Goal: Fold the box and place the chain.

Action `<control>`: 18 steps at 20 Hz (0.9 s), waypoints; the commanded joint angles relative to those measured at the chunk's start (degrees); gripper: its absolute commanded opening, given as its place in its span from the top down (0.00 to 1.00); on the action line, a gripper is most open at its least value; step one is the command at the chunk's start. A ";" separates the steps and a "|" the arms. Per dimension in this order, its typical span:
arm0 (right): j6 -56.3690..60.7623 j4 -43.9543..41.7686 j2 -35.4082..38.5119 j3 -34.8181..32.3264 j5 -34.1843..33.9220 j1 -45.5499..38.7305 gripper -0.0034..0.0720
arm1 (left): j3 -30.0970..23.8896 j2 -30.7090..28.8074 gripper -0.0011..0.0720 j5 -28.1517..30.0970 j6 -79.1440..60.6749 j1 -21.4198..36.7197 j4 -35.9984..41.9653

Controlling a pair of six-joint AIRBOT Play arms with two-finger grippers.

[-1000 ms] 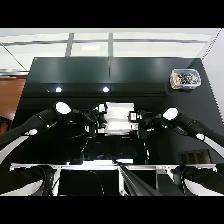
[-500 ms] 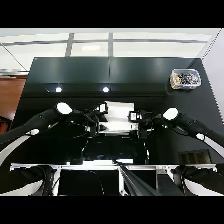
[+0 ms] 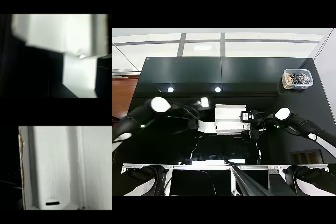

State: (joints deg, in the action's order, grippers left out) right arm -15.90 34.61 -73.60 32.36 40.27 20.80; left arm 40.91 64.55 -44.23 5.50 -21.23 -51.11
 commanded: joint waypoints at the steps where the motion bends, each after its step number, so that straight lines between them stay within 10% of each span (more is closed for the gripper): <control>1: 0.07 -0.07 -0.04 -0.02 0.02 0.02 0.69 | 0.35 -6.69 0.94 0.39 24.94 8.94 -7.41; 5: 0.07 -0.07 -0.04 -0.02 0.00 0.02 0.69 | -1.57 -4.76 0.94 -9.18 73.48 21.07 -3.98; 10: 0.07 -0.07 -0.04 -0.02 0.00 0.02 0.69 | -2.89 4.00 0.94 -24.33 66.86 22.73 1.99; 18: 0.07 -0.07 -0.04 -0.02 0.00 0.02 0.69 | -3.43 16.85 0.94 -16.06 63.91 10.32 15.67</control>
State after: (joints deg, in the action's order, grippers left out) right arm -15.84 34.54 -73.60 32.36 40.27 20.80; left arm 37.67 78.06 -62.22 70.30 -7.20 -41.04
